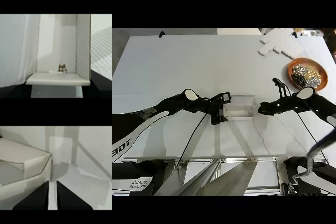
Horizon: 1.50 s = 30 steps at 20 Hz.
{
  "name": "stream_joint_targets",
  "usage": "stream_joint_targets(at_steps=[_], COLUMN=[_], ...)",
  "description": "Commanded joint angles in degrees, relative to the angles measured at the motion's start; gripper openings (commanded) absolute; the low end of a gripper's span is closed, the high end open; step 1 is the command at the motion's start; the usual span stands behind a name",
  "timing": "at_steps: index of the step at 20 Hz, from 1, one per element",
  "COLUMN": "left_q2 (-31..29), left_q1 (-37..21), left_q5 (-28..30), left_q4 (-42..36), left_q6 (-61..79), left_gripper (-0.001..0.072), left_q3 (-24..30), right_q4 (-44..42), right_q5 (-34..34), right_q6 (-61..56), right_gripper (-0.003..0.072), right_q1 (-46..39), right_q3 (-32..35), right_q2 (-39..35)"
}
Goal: Fold the box and place the chain.
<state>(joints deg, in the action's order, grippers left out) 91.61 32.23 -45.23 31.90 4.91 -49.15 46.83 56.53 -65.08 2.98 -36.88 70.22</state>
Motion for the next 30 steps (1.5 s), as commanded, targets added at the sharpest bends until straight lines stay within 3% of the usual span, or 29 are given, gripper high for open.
stream_joint_targets(at_steps=[1, 2, 4, 6, 12, 14, 20, 27, 30], left_q2=[-0.02, -0.02, -0.02, -0.02, -0.02, -0.02, -0.02, -0.02, -0.02], left_q1=[0.00, 0.00, 0.00, 0.00, 0.00, 0.00, 0.00, 0.00, 0.00], left_q5=[0.00, -0.02, 0.00, 0.00, 0.00, 0.00, 0.00, 0.00, 0.00], left_q4=[0.02, 0.02, 0.02, 0.02, 0.02, 0.02, 0.02, 0.02, 0.02], left_q6=[0.00, 0.00, 0.00, 0.00, 0.00, 0.00, 0.00, 0.00, 0.00], left_gripper=[0.0012, 0.0012, 0.0012, 0.0012, 0.0012, 0.0012, 0.0012, 0.0012, 0.0012], left_q3=[0.00, 0.00, 0.00, 0.00, 0.00, 0.00, 0.00, 0.00, 0.00], right_q4=[-0.59, -0.92, -1.29, -1.01, 0.24, 1.33, 14.60, 14.91, 19.28], right_q5=[1.97, 2.64, 2.73, 3.26, 3.21, 2.19, -4.79, -3.63, -3.58], right_q6=[0.66, 0.72, 1.16, 1.16, 1.36, 1.29, -11.85, -16.98, -21.59], right_gripper=[0.0160, 0.0220, 0.0238, 0.0323, 0.0353, 0.0410, 0.0413, 0.0413, 0.0431], right_q1=[0.46, 0.48, 1.07, 2.36, 3.87, 5.03, 13.09, 14.19, 16.50], right_q3=[0.00, 0.00, 0.00, 0.00, 0.00, -0.02, -3.41, -5.29, -5.53], right_q2=[-2.97, -3.48, -4.28, -4.37, -4.37, -4.37, -4.35, -3.43, -2.16])
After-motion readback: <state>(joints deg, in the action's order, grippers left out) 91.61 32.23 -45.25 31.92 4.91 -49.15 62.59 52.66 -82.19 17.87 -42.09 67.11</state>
